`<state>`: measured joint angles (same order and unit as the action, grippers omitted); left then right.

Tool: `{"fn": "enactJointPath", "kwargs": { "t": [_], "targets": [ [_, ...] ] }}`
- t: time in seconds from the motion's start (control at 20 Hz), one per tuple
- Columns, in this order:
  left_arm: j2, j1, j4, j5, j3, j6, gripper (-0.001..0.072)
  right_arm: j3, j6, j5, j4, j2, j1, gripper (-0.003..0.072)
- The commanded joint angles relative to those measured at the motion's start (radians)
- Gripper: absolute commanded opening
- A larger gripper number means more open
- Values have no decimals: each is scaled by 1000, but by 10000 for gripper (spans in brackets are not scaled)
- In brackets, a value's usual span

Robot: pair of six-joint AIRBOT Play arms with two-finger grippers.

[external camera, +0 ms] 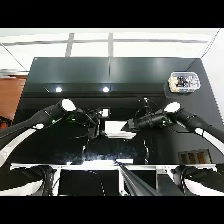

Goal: Fold the box and place the chain.

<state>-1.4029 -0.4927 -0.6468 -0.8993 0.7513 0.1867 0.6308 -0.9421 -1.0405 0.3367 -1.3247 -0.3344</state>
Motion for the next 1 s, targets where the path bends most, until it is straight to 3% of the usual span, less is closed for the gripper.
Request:
{"fn": "enactJointPath", "kwargs": {
  "t": [0.0,0.15,0.5,0.7,0.75,0.8,0.95],
  "targets": [
    [-1,0,0,0,0,-1,491,0,8,2,19,-4,0,6],
    [-1,0,0,0,0,-1,491,3,10,-31,18,-3,1,7],
    [-1,0,0,1,0,-1,491,43,12,-302,0,86,138,7],
    [0,0,0,1,0,0,493,43,-19,-280,106,93,192,7],
    [2,0,0,1,0,-1,574,43,-20,-274,121,93,192,7],
    [6,0,0,2,1,-1,711,43,-20,-276,120,93,197,7],
    [53,2,-41,-8,1,-41,713,43,-28,-298,118,103,253,7]
  ]
}}
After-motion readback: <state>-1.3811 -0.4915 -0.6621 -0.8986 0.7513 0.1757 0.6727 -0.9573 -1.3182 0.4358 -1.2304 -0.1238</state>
